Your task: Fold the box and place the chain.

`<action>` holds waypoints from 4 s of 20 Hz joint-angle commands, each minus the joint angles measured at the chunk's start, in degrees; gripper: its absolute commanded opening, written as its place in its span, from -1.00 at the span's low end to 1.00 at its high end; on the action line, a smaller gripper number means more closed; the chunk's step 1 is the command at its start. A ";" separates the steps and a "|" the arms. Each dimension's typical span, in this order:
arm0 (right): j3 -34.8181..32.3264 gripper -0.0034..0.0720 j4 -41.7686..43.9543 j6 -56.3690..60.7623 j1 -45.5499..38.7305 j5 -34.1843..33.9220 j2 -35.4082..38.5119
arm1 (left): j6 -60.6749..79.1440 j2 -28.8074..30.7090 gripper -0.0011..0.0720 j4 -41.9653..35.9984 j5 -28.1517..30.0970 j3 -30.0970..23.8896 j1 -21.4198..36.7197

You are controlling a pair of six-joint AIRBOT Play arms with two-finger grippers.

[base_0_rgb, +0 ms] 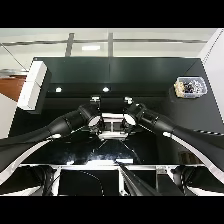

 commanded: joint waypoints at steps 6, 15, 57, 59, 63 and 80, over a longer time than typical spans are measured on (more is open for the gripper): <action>0.04 -0.58 0.55 0.17 0.02 1.07 -0.92 | -0.02 -0.02 -0.89 0.02 -0.04 -0.02 0.04; 0.04 -0.49 0.59 0.17 0.04 1.66 -0.96 | -0.02 -0.02 -0.89 0.02 -0.07 -0.02 0.04; 15.58 0.95 -14.03 -19.85 -63.73 -7.41 1.77 | -0.04 -0.02 -0.89 -0.96 1.57 -0.02 0.04; 21.18 0.95 -10.80 -18.69 -66.12 -3.65 -3.61 | -0.04 -0.02 -0.89 -0.87 1.29 -0.04 0.04; 26.05 0.95 -9.81 -14.58 -68.19 -1.46 -9.88 | -0.02 -0.02 -0.88 -0.87 0.15 -0.04 0.00; 29.09 0.85 -6.86 -13.22 -68.54 -6.19 -16.37 | -0.04 -0.02 -0.88 -0.90 -1.64 -0.04 0.00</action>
